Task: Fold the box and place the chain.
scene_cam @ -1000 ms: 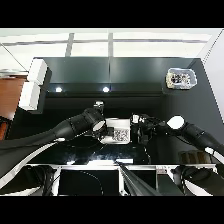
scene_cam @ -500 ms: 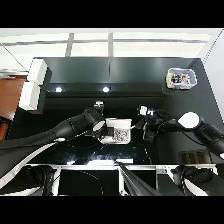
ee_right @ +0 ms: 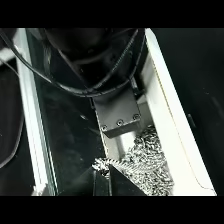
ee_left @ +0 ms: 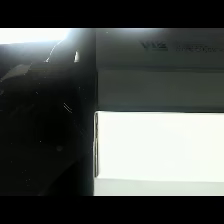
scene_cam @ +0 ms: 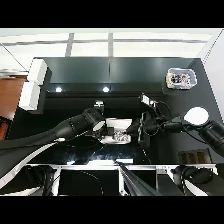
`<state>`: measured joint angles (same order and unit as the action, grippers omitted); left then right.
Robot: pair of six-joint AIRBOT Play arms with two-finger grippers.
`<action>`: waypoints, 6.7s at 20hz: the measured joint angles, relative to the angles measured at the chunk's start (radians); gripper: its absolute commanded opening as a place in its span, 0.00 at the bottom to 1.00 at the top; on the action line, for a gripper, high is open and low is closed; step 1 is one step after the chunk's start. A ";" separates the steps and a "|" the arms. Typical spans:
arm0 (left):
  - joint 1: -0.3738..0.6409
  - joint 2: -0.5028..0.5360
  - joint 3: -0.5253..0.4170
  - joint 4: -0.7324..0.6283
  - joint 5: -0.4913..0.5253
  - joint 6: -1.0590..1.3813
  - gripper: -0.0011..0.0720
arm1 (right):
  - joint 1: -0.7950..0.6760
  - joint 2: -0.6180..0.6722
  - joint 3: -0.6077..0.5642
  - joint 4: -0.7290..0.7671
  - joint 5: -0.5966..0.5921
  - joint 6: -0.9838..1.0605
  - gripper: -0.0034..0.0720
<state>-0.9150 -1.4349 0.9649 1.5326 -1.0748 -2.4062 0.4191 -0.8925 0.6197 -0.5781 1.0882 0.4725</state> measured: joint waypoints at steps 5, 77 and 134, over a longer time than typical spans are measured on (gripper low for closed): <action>0.000 0.000 0.000 0.000 0.002 0.000 0.06 | -0.008 -0.002 0.002 -0.063 -0.045 0.117 0.78; 0.490 0.090 -0.333 -0.941 0.108 2.620 0.99 | -0.479 -0.002 0.003 -0.115 0.063 0.284 0.78; 0.442 0.091 -0.332 -0.930 0.179 2.569 0.65 | 0.061 -0.010 -0.013 -0.313 -0.081 -0.055 0.98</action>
<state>-0.4728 -1.3441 0.6327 0.6025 -0.8959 0.1627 0.4801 -0.9020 0.6067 -0.8913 1.0073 0.4175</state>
